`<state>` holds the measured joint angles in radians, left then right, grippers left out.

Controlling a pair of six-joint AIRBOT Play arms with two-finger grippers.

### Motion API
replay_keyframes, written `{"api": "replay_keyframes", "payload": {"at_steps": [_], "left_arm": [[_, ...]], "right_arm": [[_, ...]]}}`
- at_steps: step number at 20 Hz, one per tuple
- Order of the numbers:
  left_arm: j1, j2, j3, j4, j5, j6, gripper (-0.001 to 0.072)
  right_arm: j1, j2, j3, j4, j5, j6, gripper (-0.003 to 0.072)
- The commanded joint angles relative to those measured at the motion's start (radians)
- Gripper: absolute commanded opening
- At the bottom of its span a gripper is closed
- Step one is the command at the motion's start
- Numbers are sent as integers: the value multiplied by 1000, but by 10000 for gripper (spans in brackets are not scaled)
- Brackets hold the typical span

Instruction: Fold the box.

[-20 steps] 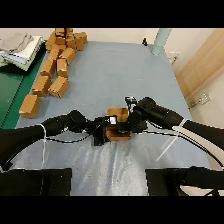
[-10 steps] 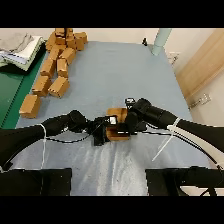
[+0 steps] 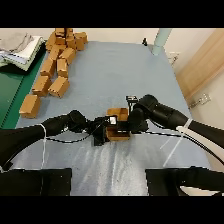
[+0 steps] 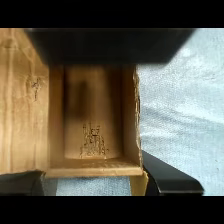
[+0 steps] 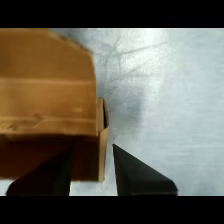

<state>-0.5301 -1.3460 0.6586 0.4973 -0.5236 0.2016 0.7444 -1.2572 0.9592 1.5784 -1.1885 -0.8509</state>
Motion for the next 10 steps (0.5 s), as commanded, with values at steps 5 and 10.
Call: {"api": "replay_keyframes", "payload": {"at_steps": [5,10], "left_arm": [[0,0,1,0,0,0,402],[0,0,1,0,0,0,401]], "right_arm": [[-16,158,53,-48,-109,-2,384],[-134,167,53,-59,-155,-73,333]]}}
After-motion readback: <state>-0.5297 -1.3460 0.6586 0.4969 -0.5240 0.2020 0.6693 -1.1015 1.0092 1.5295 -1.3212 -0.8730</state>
